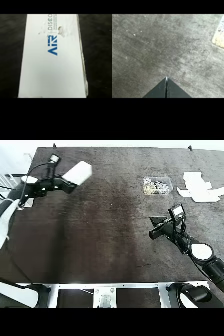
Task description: Fold the box and place the chain.
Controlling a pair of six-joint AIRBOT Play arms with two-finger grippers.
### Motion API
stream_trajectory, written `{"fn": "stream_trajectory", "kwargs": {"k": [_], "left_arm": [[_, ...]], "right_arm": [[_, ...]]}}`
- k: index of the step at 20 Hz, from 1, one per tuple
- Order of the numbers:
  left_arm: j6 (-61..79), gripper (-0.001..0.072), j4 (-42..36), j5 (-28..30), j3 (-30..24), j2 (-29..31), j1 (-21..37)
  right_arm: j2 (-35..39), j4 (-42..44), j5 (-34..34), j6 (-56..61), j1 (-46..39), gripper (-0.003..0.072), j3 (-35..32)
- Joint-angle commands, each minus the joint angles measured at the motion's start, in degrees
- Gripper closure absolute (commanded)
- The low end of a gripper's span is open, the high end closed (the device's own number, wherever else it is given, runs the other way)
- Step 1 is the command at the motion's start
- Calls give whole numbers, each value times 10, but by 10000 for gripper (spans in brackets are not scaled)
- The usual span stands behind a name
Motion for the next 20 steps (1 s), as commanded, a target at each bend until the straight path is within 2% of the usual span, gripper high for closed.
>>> {"fn": "stream_trajectory", "kwargs": {"k": [1,4,10,13,15,16,19,20], "left_arm": [[-67,698,5,57,-28,18,55],[-100,698,17,92,-28,19,81],[-116,698,28,184,-28,18,88],[-116,699,41,187,-28,19,88],[-137,699,49,151,-28,28,90],[-148,700,59,142,-35,38,92],[-161,700,92,189,-110,112,97],[-162,700,92,177,-137,139,106]], "right_arm": [[0,0,-14,0,0,674,0],[0,0,-16,0,0,674,-2],[0,0,-16,0,0,674,-2],[0,2,-16,0,0,674,-2],[0,2,-16,0,0,674,-2],[0,2,-16,0,0,673,-2],[-3,2,-21,0,0,673,-2],[-6,2,-24,0,0,674,-2]]}}
